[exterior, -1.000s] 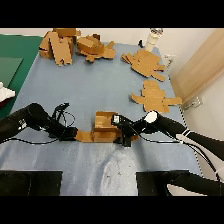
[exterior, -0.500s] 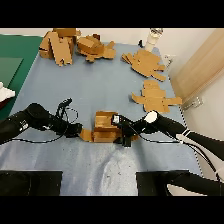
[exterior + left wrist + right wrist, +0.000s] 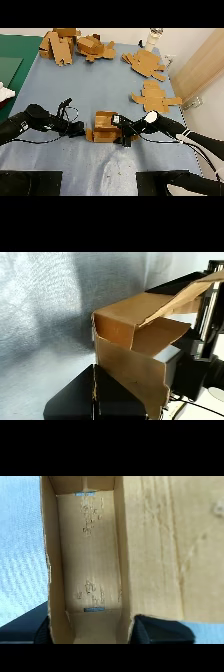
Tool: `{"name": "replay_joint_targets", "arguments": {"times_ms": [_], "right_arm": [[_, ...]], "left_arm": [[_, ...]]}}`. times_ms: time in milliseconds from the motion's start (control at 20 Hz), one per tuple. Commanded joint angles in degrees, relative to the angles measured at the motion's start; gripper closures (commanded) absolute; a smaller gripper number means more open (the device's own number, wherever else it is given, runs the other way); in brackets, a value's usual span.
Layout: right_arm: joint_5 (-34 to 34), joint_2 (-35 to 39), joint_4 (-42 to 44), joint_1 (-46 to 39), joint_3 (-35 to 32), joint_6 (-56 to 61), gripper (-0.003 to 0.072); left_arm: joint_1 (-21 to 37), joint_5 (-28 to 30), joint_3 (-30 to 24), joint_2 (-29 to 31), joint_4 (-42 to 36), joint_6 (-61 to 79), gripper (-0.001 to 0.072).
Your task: Fold the box.
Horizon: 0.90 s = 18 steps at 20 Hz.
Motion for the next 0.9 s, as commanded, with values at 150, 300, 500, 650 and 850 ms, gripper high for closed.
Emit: {"name": "replay_joint_targets", "arguments": {"times_ms": [150,300,500,650,850], "right_arm": [[0.0,0.02,0.0,0.04,0.0,0.0,0.0219],[0.0,0.02,0.0,0.04,0.0,0.0,0.0219],[0.02,0.02,0.0,0.04,0.0,0.0,0.0219],[0.02,0.02,0.0,0.04,0.0,0.02,0.0219],[0.02,0.02,0.0,0.04,0.0,0.02,0.0219]], "left_arm": [[-0.33,-0.02,-0.04,0.02,-2.71,1.49,0.07],[-2.67,1.79,0.02,0.02,-2.6,1.51,0.06],[-3.85,2.01,0.79,0.04,-2.45,1.36,0.0472],[-3.85,0.7,2.34,0.04,-2.38,1.27,0.0472],[-3.85,-2.34,4.66,0.04,-0.39,-0.09,0.0472]]}}
